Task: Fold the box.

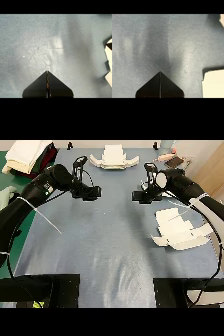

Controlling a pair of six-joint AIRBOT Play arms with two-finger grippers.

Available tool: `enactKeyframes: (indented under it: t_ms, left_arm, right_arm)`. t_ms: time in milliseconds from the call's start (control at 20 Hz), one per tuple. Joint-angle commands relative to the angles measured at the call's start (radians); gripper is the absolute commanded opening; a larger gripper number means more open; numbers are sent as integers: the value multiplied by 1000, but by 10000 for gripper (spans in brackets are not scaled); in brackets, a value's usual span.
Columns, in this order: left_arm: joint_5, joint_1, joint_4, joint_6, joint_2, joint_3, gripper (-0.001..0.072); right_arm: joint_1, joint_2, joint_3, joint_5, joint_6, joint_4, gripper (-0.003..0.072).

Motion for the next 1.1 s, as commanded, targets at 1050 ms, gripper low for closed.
enactKeyframes:
  t_ms: [1050]
  left_arm:
    - [1, 0, 1, 0, -7, -1, 13]
  right_arm:
    - [-7, -6, 18, -47, 3, 57, 3]
